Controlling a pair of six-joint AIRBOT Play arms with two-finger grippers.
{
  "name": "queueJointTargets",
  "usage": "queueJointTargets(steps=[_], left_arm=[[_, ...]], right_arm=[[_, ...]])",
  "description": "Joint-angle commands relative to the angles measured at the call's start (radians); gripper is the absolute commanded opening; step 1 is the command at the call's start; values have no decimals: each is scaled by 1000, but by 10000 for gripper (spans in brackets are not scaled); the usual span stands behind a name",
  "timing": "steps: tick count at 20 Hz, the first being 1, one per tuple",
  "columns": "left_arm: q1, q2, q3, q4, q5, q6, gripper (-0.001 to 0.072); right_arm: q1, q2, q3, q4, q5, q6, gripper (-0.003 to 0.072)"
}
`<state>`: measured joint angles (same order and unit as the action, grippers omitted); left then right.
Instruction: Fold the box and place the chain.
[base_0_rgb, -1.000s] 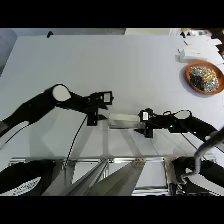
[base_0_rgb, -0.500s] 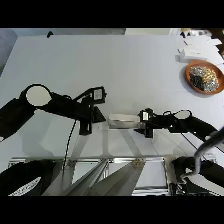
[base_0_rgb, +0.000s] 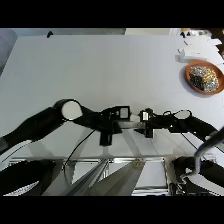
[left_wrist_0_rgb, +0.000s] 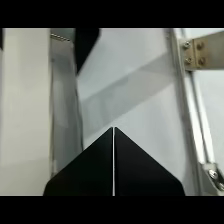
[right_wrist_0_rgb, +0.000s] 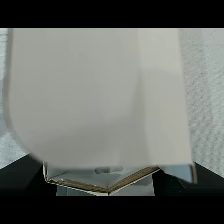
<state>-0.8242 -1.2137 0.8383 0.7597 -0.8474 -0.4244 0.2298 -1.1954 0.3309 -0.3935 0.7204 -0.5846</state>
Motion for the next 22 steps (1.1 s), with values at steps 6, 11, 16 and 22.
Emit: queueJointTargets(steps=[6, 11, 16, 22], left_arm=[[16, -117, 0, -8, 581, -230, 8], [20, -245, 0, -8, 511, -230, 7], [25, -219, 0, 3, 478, -230, 7], [106, -13, 0, 255, 133, -227, 7]], right_arm=[[0, 1, 1, 0, 1, 0, 317], [0, 1, 1, 0, 1, 0, 317], [0, 1, 1, 0, 1, 0, 317], [0, 1, 1, 0, 1, 0, 317]])
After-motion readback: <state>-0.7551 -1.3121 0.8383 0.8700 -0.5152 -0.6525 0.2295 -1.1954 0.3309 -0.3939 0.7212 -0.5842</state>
